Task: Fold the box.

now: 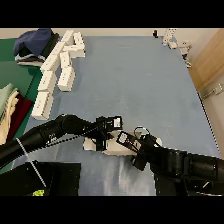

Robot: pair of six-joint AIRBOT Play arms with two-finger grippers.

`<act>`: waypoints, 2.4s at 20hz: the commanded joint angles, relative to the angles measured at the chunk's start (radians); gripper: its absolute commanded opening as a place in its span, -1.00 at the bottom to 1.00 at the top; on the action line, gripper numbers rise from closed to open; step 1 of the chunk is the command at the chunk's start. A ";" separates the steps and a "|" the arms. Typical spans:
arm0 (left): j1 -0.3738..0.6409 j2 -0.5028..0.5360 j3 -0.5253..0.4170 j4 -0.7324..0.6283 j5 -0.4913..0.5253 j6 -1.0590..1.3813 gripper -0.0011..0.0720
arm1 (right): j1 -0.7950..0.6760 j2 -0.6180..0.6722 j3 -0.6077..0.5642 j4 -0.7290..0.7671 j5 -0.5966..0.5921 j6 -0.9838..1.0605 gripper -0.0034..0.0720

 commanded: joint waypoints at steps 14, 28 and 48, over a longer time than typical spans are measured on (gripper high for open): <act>0.000 0.000 0.000 0.000 0.000 0.000 -0.94 | 0.002 0.023 0.053 -0.029 -0.133 0.121 1.00; 0.000 0.000 0.000 0.000 0.000 0.000 -0.94 | -0.465 0.150 -0.101 0.525 0.191 -0.938 1.00; 0.000 0.000 0.000 0.000 0.000 0.000 -0.94 | -0.845 0.007 -0.152 1.102 0.074 -1.766 0.99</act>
